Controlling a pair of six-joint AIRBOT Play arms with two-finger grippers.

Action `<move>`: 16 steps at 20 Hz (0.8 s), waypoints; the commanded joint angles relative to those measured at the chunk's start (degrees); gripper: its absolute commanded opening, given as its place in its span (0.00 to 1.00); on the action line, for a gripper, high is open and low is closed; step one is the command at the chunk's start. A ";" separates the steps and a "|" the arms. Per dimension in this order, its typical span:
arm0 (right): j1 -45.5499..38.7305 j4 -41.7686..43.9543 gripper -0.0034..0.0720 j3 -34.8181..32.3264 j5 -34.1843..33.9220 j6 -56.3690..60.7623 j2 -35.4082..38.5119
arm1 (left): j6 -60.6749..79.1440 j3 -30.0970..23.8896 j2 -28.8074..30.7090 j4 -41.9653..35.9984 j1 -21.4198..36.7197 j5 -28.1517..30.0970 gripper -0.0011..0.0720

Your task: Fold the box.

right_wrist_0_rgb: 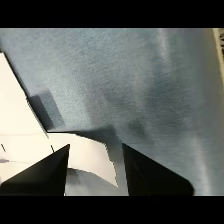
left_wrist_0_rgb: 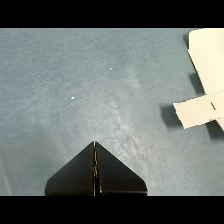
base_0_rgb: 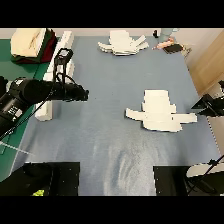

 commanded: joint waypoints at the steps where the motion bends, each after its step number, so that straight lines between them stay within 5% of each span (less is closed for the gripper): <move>1: -2.14 2.27 0.76 3.23 5.03 -3.85 -3.58 | -0.02 -0.02 0.04 -0.96 0.00 0.81 0.04; 12: -1.14 4.87 0.60 -0.31 9.68 -4.79 -6.19 | 0.00 0.09 0.07 -1.86 0.00 -0.11 0.04; 16: 4.00 6.78 0.22 -0.31 10.95 -6.25 -6.16 | 0.00 0.09 0.11 -2.93 0.00 -0.50 0.04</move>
